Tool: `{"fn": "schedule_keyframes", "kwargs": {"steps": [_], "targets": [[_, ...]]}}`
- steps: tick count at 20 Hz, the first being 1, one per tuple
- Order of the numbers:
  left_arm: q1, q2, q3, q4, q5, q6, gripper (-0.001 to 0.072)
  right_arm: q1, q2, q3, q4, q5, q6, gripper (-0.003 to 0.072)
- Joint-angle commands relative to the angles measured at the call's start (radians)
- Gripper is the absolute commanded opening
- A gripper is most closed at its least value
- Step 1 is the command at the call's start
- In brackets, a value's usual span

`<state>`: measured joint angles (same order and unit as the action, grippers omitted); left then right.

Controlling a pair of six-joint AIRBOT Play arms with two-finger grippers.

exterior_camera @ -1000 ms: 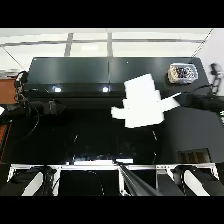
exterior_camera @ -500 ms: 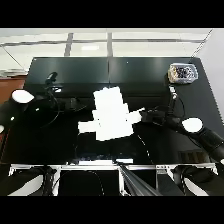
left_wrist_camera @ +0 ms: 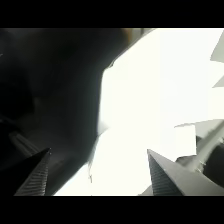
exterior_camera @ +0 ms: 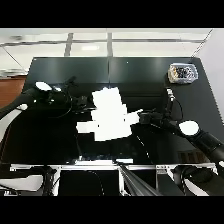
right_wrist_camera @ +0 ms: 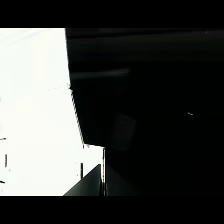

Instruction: Fold the box and place the chain.

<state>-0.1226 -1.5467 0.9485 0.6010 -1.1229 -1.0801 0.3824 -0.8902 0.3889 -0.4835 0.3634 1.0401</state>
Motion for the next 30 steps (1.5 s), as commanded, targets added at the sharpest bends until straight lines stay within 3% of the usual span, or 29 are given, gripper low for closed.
{"fn": "schedule_keyframes", "kwargs": {"steps": [1,9,14,16,17,18,19,21,23,26,28,30], "targets": [[-0.031,-0.073,0.05,-0.037,-0.064,0.064,0.0698,0.002,0.0,-0.001,0.0,-0.002,0.0,0.0015],[-0.117,-0.21,0.195,-0.046,-0.205,0.169,0.0674,0.002,0.0,-0.001,0.0,0.007,0.0,0.0015],[-0.088,-0.272,0.299,0.025,-0.407,0.344,0.0246,0.002,0.0,-0.001,0.001,0.017,0.0,0.0015],[-0.09,-0.307,0.344,0.023,-0.435,0.345,0.016,0.002,0.0,-0.001,0.001,0.022,0.0,0.0015],[-0.098,-0.317,0.359,0.025,-0.434,0.35,0.0154,0.002,0.0,-0.001,0.001,0.021,0.0,0.0015],[-0.106,-0.324,0.369,0.029,-0.433,0.367,0.0069,0.002,0.0,-0.001,0.001,0.021,0.0,0.0015],[-0.112,-0.327,0.377,0.035,-0.431,0.38,0.0027,0.002,0.0,-0.001,0.003,0.019,0.004,0.0043],[-0.114,-0.326,0.394,0.04,-0.431,0.377,0.0026,-0.014,0.001,0.003,-0.006,0.024,0.003,0.0689],[-0.109,-0.316,0.415,0.055,-0.468,0.339,0.0025,-0.094,0.003,0.057,-0.121,0.139,0.003,0.0703],[-0.11,-0.238,0.4,0.131,-0.502,0.334,0.0022,-0.24,0.003,0.211,-0.393,0.466,-0.006,0.0703],[-0.126,-0.131,0.321,0.085,-0.396,0.395,0.0022,-0.299,0.003,0.286,-0.576,0.568,-0.035,0.0703],[-0.162,0.015,0.173,0.02,-0.129,0.573,0.0023,-0.332,0.003,0.308,-0.677,0.533,-0.034,0.0703]]}}
